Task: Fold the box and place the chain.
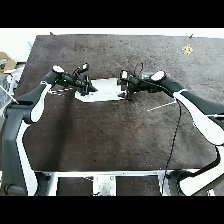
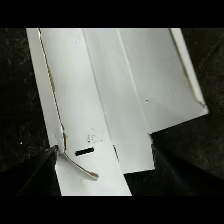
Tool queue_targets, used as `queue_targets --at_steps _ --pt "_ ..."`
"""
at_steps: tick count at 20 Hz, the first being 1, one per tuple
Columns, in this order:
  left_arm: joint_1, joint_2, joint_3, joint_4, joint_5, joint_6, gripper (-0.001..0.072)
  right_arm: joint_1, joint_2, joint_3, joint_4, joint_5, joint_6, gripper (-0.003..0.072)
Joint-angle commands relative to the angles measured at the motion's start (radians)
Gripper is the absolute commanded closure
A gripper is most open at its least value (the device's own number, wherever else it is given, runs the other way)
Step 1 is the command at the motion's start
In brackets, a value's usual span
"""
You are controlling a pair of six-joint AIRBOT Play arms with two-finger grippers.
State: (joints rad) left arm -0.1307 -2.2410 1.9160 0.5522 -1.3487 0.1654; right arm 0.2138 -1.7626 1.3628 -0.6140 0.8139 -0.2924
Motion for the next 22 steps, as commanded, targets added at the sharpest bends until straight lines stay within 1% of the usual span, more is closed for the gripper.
queue_targets --at_steps 1,4,7,10,12,14,17,20,21,22 --pt "0.000 0.000 0.001 0.000 -0.001 0.000 0.0696 -0.023 -0.052 0.071 0.042 0.093 0.002 0.0012" --pt "0.000 0.000 0.001 0.000 -0.001 0.000 0.0696 -0.027 -0.082 0.103 0.042 0.117 0.001 0.0012" --pt "0.000 0.000 0.001 0.000 -0.001 0.000 0.0697 -0.027 -0.131 0.147 0.042 0.174 0.002 0.0012" --pt "0.000 0.000 0.001 0.000 -0.001 0.000 0.0696 -0.029 -0.176 0.190 0.043 0.194 0.002 0.0012" --pt "0.000 0.000 0.001 0.000 -0.001 0.000 0.0696 -0.029 -0.204 0.221 0.045 0.237 0.002 0.0012" --pt "0.000 0.000 0.001 0.000 -0.001 0.000 0.0696 -0.029 -0.230 0.243 0.078 0.282 0.001 0.0013" --pt "0.000 0.000 0.001 0.000 -0.001 0.000 0.0696 -0.029 -0.252 0.245 0.088 0.326 0.001 0.0014" --pt "0.000 0.000 0.001 0.000 -0.001 0.000 0.0696 -0.029 -0.280 0.248 0.099 0.338 0.001 0.0016" --pt "0.000 0.000 0.001 -0.002 -0.001 0.000 0.0696 -0.029 -0.296 0.261 0.108 0.356 0.001 0.0043" --pt "0.000 0.000 0.001 -0.003 -0.001 0.000 0.0696 -0.029 -0.311 0.278 0.118 0.370 0.001 0.0046"
